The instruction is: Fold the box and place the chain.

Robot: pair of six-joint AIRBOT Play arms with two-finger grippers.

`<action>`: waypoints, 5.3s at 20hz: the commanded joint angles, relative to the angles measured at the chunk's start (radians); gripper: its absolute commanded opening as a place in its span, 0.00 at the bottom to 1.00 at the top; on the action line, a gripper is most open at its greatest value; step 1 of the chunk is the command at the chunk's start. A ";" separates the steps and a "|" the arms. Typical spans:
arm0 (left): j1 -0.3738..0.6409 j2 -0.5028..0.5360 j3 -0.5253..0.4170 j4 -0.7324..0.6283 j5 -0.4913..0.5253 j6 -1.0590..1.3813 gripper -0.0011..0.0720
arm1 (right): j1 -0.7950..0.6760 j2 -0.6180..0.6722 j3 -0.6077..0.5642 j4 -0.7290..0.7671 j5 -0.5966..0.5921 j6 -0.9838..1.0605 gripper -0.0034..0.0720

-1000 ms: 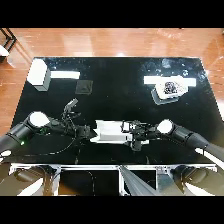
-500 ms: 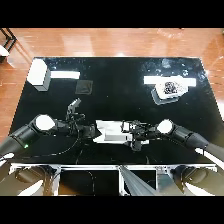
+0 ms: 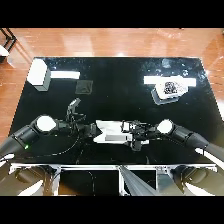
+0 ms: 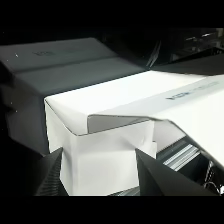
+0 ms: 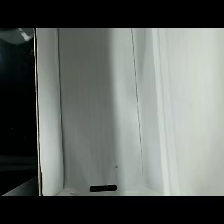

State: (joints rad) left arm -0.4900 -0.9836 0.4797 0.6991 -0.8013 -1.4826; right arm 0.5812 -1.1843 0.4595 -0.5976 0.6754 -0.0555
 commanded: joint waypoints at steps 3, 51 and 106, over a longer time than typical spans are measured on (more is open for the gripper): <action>-0.066 0.000 0.001 0.026 0.045 -0.042 0.80 | 0.001 0.000 0.000 0.000 0.000 0.000 0.51; -0.162 -0.045 0.015 0.069 0.187 -0.250 0.80 | 0.001 0.000 0.000 -0.006 0.039 -0.030 0.51; -0.214 -0.016 0.015 0.223 0.171 -0.315 0.89 | 0.001 0.000 0.000 -0.006 0.039 -0.030 0.52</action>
State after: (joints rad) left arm -0.7025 -1.0046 0.4946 0.9165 -0.5934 -1.8233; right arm 0.5816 -1.1843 0.4595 -0.6025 0.7151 -0.0860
